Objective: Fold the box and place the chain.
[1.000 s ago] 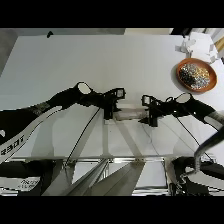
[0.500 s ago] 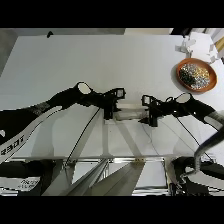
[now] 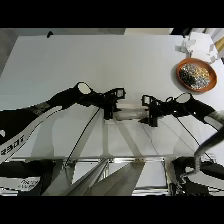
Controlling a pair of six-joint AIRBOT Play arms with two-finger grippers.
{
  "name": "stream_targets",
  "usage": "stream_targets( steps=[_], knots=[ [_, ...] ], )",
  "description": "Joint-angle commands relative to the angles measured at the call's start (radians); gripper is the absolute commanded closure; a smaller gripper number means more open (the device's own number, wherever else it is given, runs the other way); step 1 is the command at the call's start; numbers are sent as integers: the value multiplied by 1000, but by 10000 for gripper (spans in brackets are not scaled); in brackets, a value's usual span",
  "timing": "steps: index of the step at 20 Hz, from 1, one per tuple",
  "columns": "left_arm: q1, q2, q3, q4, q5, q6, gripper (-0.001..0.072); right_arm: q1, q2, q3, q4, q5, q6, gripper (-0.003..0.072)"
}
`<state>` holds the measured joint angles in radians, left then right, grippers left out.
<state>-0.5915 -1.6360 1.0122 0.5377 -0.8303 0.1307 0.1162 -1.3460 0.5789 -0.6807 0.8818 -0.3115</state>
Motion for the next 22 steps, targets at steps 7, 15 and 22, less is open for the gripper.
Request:
stream_targets(
  steps=[7,15,22],
  knots=[
    [19,76,0,70,-29,-53,257,0,0,0,0,0,0,287],
    [54,259,0,448,-175,-385,329,0,0,0,0,0,0,287],
    [-107,339,0,376,-252,-385,706,0,0,0,0,0,0,287]
  ],
)
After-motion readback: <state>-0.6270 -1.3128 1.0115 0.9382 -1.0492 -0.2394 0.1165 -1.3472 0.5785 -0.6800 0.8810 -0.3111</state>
